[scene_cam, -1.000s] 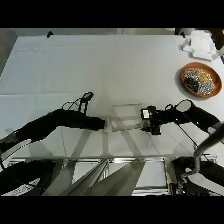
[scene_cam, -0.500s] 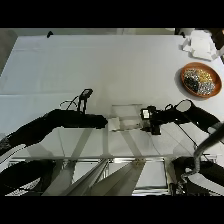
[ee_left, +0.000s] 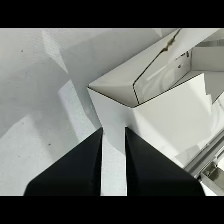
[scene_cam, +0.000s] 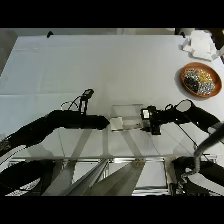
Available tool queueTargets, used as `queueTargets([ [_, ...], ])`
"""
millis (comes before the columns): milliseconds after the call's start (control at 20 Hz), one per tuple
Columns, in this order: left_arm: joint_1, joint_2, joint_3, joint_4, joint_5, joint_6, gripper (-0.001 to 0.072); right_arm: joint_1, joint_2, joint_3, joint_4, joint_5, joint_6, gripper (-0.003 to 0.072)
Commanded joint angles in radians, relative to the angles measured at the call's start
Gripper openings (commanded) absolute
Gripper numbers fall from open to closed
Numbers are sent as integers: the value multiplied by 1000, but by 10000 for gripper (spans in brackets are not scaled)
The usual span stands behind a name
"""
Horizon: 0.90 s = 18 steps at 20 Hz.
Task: Fold the box and place the chain.
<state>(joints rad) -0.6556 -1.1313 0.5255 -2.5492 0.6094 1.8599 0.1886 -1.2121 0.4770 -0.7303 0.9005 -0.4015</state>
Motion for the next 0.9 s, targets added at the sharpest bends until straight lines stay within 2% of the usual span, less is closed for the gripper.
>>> queueTargets([
  [0,5,0,0,2,5,-2,160,-1,1,1,0,0,0,421],
  [350,61,29,0,15,124,3,164,-1,1,1,0,0,0,421],
  [450,61,30,0,11,124,3,221,-1,1,1,0,0,0,421],
  [750,30,29,0,-21,127,7,225,-1,1,1,0,0,0,421],
  [800,24,29,0,-24,128,6,264,-1,1,1,0,0,0,421],
  [850,17,29,0,-29,127,6,346,-1,1,1,0,0,0,421],
])
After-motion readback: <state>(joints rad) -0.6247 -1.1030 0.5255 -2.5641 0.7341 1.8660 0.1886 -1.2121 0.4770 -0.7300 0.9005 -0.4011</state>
